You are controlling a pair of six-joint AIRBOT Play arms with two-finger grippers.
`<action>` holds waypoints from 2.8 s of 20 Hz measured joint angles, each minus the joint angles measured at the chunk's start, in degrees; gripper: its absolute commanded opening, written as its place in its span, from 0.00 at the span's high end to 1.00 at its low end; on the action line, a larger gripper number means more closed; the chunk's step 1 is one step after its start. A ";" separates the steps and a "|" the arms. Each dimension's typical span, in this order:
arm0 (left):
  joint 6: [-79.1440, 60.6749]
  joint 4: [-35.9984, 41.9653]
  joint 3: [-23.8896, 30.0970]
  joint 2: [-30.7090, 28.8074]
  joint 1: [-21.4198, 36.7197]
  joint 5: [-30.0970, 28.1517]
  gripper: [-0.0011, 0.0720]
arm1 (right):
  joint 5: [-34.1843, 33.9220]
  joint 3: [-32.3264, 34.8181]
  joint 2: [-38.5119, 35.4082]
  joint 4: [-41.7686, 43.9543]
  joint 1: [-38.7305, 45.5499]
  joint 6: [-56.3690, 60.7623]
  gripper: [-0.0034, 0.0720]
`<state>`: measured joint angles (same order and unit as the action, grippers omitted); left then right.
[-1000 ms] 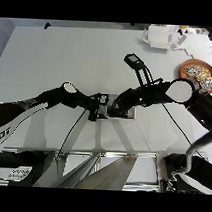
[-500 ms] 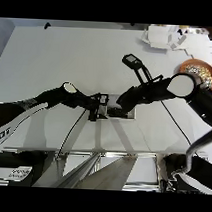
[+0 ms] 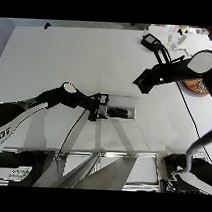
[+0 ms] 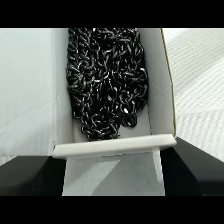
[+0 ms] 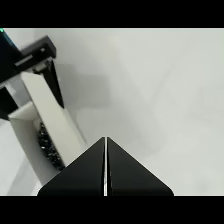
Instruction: Fold the box and place the chain.
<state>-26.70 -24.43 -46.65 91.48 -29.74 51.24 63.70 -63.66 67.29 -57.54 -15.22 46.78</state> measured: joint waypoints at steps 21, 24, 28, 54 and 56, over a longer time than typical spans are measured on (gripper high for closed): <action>-0.02 -0.02 0.00 0.00 0.00 0.00 0.70 | 6.23 9.73 3.82 7.85 -4.35 -25.79 0.64; 0.00 0.00 0.00 0.00 0.00 0.00 0.70 | 6.43 10.12 3.69 8.35 -4.87 -28.70 0.64; 0.00 -0.02 0.00 -0.02 0.00 0.00 0.70 | 4.24 11.69 3.65 8.02 -7.10 -30.71 0.53; 0.09 0.15 0.00 0.00 -0.02 -0.22 0.70 | -5.92 12.70 3.28 -5.49 -15.02 -19.19 0.51; -0.07 0.04 0.00 0.00 0.00 -0.20 0.70 | -5.44 12.70 3.06 -6.16 -15.54 -18.84 0.51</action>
<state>-26.76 -24.38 -46.65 91.48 -29.74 51.05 58.26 -50.96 70.35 -63.70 -30.76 27.94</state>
